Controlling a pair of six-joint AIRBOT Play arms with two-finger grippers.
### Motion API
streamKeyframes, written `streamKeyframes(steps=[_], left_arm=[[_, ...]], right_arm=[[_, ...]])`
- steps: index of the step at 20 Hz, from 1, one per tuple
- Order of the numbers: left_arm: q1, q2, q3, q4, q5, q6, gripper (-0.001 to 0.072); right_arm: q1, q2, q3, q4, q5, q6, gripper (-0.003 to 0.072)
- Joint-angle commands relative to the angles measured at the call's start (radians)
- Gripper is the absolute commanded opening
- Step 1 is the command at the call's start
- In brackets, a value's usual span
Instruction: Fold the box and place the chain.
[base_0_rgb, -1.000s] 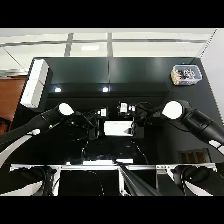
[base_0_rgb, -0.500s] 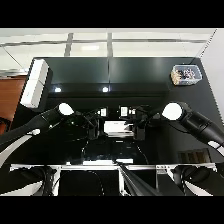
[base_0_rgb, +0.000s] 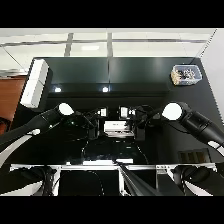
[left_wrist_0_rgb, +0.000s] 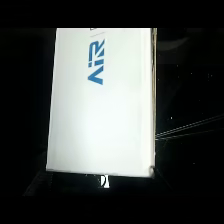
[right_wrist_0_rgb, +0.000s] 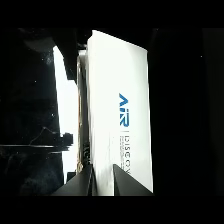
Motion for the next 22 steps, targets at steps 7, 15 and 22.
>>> streamKeyframes(steps=[7,15,22], left_arm=[[0.0,0.0,0.0,0.0,0.0,-0.002,0.044],[0.0,0.0,0.0,0.0,0.0,-0.002,0.0441],[0.0,0.0,0.0,0.0,0.0,-0.002,0.0441]], right_arm=[[0.0,-0.001,-0.003,0.002,0.002,0.015,0.0118],[0.0,-0.001,-0.037,0.002,-0.005,0.042,0.0139],[0.0,-0.001,-0.037,0.002,-0.014,0.046,0.0265]])
